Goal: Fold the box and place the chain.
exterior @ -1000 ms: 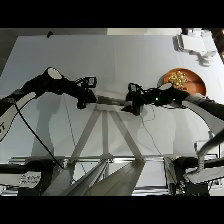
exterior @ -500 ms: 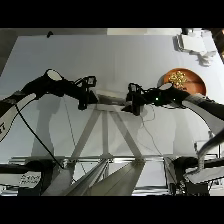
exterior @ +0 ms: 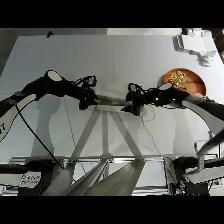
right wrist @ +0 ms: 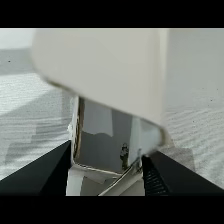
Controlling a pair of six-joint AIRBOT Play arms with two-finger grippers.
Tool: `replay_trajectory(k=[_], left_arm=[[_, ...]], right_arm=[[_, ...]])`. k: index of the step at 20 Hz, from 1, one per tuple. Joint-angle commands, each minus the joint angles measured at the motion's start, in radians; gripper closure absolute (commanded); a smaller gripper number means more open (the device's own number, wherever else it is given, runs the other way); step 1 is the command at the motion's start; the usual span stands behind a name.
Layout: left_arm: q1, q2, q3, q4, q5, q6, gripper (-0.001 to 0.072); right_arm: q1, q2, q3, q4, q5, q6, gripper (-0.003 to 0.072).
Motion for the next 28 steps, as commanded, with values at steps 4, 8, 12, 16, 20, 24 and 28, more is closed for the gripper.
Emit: replay_trajectory(k=[4,8,12,16,20,24,28], left_arm=[[0.0,-0.001,-0.002,0.003,0.005,-0.031,0.0203],[0.0,0.0,-0.002,0.003,0.005,-0.048,0.0258],[0.001,0.018,-0.002,0.008,0.006,-0.048,0.0659],[0.017,0.084,-0.002,0.034,0.008,-0.053,0.0681],[0.061,0.178,-0.002,0.22,0.006,-0.204,0.0681],[0.156,0.256,-0.002,0.324,-0.051,-0.426,0.0693],[0.249,0.259,-0.002,0.436,-0.049,-0.835,0.0697]], right_arm=[[0.0,0.0,0.001,0.0,0.002,0.0,0.0323],[0.0,0.0,0.001,0.0,0.002,0.0,0.0323],[0.0,0.0,0.001,0.0,0.002,0.0,0.0323],[0.0,0.0,0.001,0.0,0.002,0.0,0.0323],[0.0,0.0,0.001,0.0,0.002,0.0,0.0323],[0.0,0.0,0.001,0.0,0.002,0.0,0.0323],[0.0,0.0,0.001,0.0,0.002,0.0,0.0323]])
